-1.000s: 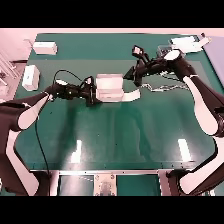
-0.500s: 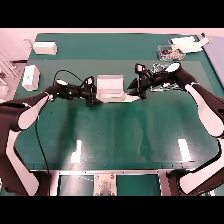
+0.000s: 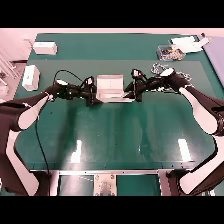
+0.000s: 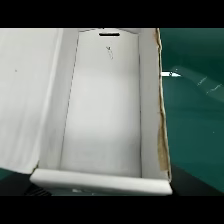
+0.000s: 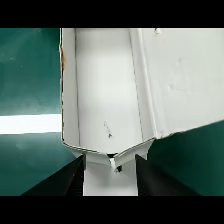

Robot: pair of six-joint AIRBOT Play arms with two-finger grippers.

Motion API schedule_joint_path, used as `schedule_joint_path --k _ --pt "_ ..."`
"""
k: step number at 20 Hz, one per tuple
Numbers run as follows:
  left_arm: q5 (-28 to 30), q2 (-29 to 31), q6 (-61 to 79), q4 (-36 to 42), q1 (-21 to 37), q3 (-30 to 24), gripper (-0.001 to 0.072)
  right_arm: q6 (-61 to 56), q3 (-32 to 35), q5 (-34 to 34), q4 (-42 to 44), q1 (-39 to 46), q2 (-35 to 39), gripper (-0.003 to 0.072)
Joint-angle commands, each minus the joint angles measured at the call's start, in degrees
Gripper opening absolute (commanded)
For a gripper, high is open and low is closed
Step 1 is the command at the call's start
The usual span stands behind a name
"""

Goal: Fold the box and place the chain.

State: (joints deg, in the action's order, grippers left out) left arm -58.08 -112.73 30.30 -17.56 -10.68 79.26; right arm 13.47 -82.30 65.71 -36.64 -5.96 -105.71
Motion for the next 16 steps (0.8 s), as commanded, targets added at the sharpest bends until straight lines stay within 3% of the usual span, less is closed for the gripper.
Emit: schedule_joint_path --k 1,3,6,8,11,12,13,16 --pt "0.00 0.00 0.00 -0.02 0.02 0.02 0.0470 0.46 0.04 -2.23 1.27 -1.66 -0.57 0.0365" --pt "-0.02 0.00 0.00 -0.02 0.02 0.02 0.0469 0.59 0.07 -2.29 1.64 -2.73 -0.57 0.0211" --pt "0.00 0.00 0.00 0.00 0.02 0.02 0.0469 2.08 0.04 -3.56 2.36 -4.28 -0.83 0.0214" --pt "-0.02 0.00 0.00 -0.02 0.02 0.02 0.0470 2.21 0.02 -5.14 3.41 -4.59 -1.57 0.0289" --pt "-0.04 -0.02 0.00 0.00 0.02 0.02 0.0470 2.05 0.00 -7.41 3.23 -3.98 -1.79 0.0335" --pt "-0.04 -0.02 -0.02 -0.02 0.02 0.02 0.0470 2.05 0.02 -7.41 3.17 -3.80 -1.81 0.0488" --pt "-0.02 0.00 -0.02 0.00 0.02 0.02 0.0470 2.03 0.00 -7.37 3.19 -3.69 -1.81 0.0579" --pt "-0.04 0.00 0.00 -0.02 0.02 0.02 0.0470 1.97 0.02 -4.28 3.08 -3.69 -1.79 0.0580"
